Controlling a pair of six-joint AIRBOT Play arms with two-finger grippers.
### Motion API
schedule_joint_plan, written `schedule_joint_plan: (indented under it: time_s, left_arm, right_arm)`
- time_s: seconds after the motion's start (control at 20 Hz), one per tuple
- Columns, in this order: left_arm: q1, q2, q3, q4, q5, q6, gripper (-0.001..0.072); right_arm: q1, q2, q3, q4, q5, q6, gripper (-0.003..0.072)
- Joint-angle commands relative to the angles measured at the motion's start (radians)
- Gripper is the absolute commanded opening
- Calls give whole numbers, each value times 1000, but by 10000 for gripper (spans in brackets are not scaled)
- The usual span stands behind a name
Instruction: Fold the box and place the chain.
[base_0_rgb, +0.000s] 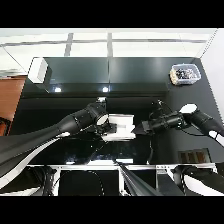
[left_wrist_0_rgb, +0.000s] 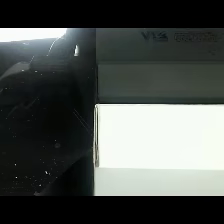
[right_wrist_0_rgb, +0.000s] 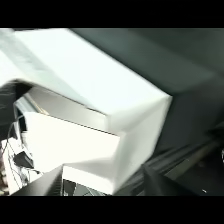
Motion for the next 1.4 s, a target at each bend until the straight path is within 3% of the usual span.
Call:
schedule_joint_plan:
  time_s: [0.0,0.1,0.2,0.35,0.55,0.9,1.1,1.35]
  left_arm:
    - [1,-1,1,-14,2,0,25]
    - [1,-1,1,-14,1,0,25]
    - [1,-1,1,-14,2,0,25]
    - [1,-1,1,-14,2,0,26]
    - [1,-1,1,-14,5,0,26]
    - [1,-1,1,-14,9,0,25]
    - [1,-1,1,-14,19,0,26]
    - [1,-1,1,-18,23,0,25]
  right_arm:
    - [70,-1,55,-85,-38,93,401]
    - [98,-1,97,-167,-48,187,323]
    - [117,-1,129,-178,-47,262,303]
    - [159,-1,179,-206,-47,357,297]
    - [256,-1,208,-387,-92,536,297]
    - [378,-16,219,-563,-218,732,297]
    - [457,-54,281,-703,-204,859,296]
    - [576,-112,328,-890,-171,1171,297]
